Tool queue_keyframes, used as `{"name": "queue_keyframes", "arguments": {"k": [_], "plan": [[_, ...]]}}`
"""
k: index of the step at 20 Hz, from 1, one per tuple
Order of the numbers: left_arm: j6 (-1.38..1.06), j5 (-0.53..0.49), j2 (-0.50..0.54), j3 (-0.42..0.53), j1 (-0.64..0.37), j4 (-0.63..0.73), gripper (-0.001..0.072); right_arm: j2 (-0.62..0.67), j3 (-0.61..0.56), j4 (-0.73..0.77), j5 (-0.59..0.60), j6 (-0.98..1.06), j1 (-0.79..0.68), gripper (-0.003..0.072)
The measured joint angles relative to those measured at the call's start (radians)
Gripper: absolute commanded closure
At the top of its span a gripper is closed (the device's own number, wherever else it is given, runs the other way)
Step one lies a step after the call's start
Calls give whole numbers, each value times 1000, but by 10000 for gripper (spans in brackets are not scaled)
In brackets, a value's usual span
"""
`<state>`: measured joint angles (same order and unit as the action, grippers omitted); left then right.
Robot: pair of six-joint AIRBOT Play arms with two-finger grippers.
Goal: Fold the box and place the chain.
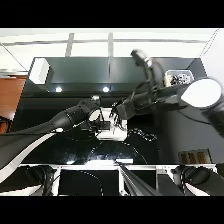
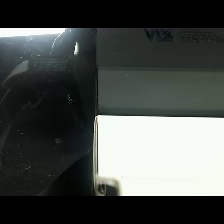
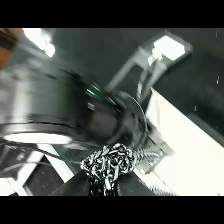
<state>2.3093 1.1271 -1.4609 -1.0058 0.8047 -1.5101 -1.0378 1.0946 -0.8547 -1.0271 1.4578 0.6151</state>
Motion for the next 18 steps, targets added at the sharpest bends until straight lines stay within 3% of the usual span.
{"name": "queue_keyframes", "arguments": {"k": [8, 9, 10, 11, 15, 18], "plan": [[0, 0, 0, 0, 0, 0, 678, -61, -224, -31, 137, 15, 35, 669], [0, 0, 0, 0, 0, 0, 678, -74, -238, -23, 154, 16, 42, 576], [0, 0, 0, 0, 0, 0, 678, -86, -248, -10, 175, 16, 47, 311], [0, 0, 0, 0, 0, 0, 678, -93, -255, -3, 186, 17, 48, 227], [0, 1, 0, 0, 0, 0, 678, -55, -267, -12, 108, -35, -57, 229], [0, 3, 0, 0, 0, 1, 678, 33, -304, -119, 11, -122, -183, 229]]}}
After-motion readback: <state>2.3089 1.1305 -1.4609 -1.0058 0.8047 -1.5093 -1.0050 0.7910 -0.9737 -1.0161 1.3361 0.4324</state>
